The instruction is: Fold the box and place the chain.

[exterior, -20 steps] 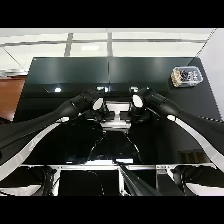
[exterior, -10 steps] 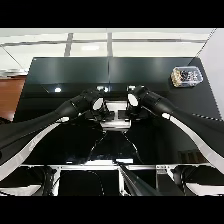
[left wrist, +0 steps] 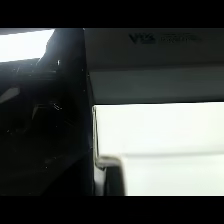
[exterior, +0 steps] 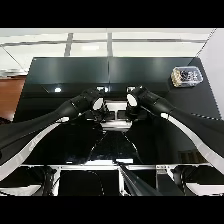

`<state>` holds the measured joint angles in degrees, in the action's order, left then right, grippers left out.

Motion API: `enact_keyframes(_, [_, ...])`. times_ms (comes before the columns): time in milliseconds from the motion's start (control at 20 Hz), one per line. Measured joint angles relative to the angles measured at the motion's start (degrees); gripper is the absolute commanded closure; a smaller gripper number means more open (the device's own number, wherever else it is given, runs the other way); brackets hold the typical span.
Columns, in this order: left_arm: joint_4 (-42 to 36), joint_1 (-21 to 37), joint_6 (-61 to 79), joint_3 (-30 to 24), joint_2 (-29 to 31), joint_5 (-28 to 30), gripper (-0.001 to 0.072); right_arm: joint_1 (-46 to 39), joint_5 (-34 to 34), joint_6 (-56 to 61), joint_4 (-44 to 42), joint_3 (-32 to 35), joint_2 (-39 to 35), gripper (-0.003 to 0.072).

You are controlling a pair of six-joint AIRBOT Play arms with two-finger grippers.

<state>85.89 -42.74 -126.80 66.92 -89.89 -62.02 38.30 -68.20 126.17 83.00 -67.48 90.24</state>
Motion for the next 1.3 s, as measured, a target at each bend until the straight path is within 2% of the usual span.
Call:
enact_keyframes(50, [0.0,0.0,0.0,0.0,0.0,0.0,0.0682,0.0,0.0,-0.4,0.0,0.0,0.0,0.0484])
enact_keyframes(100, [0.2,0.0,0.4,0.0,0.0,0.0,0.0682,-0.1,-0.6,-1.2,0.5,0.0,-0.1,0.0269])
enact_keyframes(250, [0.2,0.0,0.3,0.0,0.0,0.0,0.0682,-0.8,-0.9,-3.7,1.0,-0.3,-1.7,0.0254])
enact_keyframes(450, [0.2,0.0,0.2,0.0,0.0,0.0,0.0682,-2.1,-2.8,-10.8,2.8,-0.4,-9.7,0.0254])
enact_keyframes(600, [0.2,0.0,0.4,0.0,0.0,0.0,0.0682,-4.3,-3.4,-14.7,12.5,-0.4,-19.1,0.0251])
enact_keyframes(650, [0.2,0.0,0.4,0.0,0.0,-0.1,0.0682,-5.9,-2.5,-15.0,17.3,-0.4,-21.4,0.0064])
enact_keyframes(700, [0.2,0.0,0.4,0.0,0.0,-0.1,0.0682,-8.2,-1.3,-15.2,21.6,-0.4,-23.0,-0.0034])
enact_keyframes(800, [0.2,0.0,0.4,0.0,0.0,-0.1,0.0682,-15.1,2.8,-15.4,27.3,0.1,-24.3,-0.0034])
enact_keyframes(950, [0.2,0.0,0.5,0.0,0.0,-0.1,0.0682,-26.3,9.3,-15.9,28.8,0.5,-21.6,-0.0034])
enact_keyframes(1050, [0.2,0.0,0.6,0.0,0.0,-0.1,0.0682,-32.8,14.0,-16.1,25.9,-0.5,-17.7,-0.0034])
enact_keyframes(1150, [0.2,0.0,0.6,0.0,0.0,-0.1,0.0682,-38.1,16.7,-15.7,20.9,-3.9,-12.6,-0.0034])
enact_keyframes(1300, [0.2,0.0,0.6,0.0,0.0,-0.2,0.0683,-43.9,16.2,-11.0,15.3,-12.9,-3.8,-0.0034])
